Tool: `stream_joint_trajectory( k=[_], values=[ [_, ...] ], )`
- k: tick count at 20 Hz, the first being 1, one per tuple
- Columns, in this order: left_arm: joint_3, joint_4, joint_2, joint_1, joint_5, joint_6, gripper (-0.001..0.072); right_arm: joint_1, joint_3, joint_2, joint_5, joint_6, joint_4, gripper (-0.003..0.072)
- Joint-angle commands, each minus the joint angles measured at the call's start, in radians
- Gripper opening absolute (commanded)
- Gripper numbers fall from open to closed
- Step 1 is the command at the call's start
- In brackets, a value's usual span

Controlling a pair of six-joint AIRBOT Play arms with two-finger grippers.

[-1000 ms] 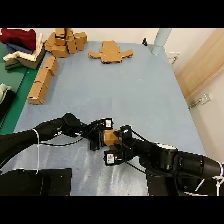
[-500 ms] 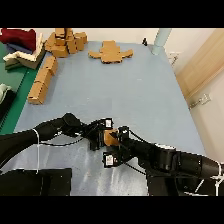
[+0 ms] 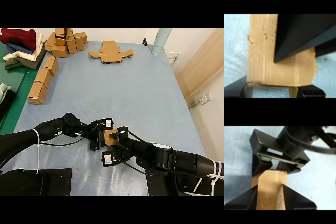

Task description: Fold the box.

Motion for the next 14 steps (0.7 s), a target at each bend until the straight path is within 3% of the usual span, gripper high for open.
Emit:
stream_joint_trajectory(
  k=[1, 4, 5, 9, 14],
  values=[
    [0.000, 0.000, 0.000, 0.000, 0.000, 0.000, 0.0464, -0.006, 0.000, 0.003, -0.004, 0.000, -0.013, 0.0447],
    [0.000, 0.000, 0.000, 0.000, 0.000, 0.000, 0.0464, -0.004, 0.001, 0.031, -0.003, 0.001, 0.018, 0.0475],
    [0.000, 0.000, 0.000, 0.000, 0.000, 0.000, 0.0465, -0.004, 0.001, 0.051, -0.003, 0.000, 0.060, 0.0587],
    [0.000, 0.000, 0.000, 0.000, 0.000, 0.000, 0.0465, 0.008, 0.001, 0.135, -0.006, 0.000, 0.163, 0.0590],
    [0.000, 0.000, 0.000, 0.000, 0.000, 0.000, 0.0464, -0.008, 0.001, 0.184, -0.056, 0.038, 0.162, 0.0585]
  ],
)
